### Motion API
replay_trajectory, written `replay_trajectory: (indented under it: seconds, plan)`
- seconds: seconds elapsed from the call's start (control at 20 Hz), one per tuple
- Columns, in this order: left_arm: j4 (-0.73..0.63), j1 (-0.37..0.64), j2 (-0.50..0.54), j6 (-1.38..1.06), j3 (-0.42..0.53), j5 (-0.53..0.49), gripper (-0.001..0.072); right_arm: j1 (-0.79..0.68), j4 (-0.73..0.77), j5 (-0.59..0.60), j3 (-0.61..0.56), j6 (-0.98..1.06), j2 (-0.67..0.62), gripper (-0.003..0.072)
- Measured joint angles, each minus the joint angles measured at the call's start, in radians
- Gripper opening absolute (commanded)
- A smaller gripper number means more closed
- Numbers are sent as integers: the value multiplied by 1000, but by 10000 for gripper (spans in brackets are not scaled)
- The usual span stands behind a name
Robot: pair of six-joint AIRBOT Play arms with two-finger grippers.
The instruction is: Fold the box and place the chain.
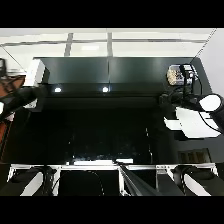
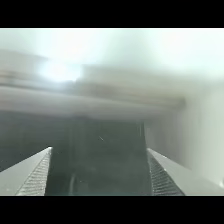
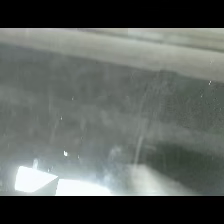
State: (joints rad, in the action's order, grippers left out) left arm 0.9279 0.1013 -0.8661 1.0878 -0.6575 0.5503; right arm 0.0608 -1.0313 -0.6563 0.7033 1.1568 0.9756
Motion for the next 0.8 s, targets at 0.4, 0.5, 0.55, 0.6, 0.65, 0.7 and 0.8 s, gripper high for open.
replay_trajectory:
  seconds: [0.4, 0.5, 0.55, 0.6, 0.65, 0.7, 0.8]
  plan:
    - [492, -116, -208, 344, -225, 251, 710, -505, -372, 12, 164, 314, 89, 702]
    - [546, -120, -227, 400, -240, 276, 710, -725, -362, -31, 246, 337, 171, 702]
    - [560, -122, -236, 418, -245, 278, 710, -827, -326, -74, 288, 312, 224, 702]
    - [568, -125, -245, 433, -248, 282, 710, -918, -278, -127, 333, 263, 281, 702]
    - [575, -127, -254, 442, -250, 286, 710, -988, -230, -187, 375, 203, 340, 702]
    - [579, -129, -261, 450, -251, 291, 710, -1043, -186, -253, 416, 134, 397, 703]
    - [577, -134, -272, 460, -254, 292, 710, -1112, -95, -409, 504, -27, 520, 703]
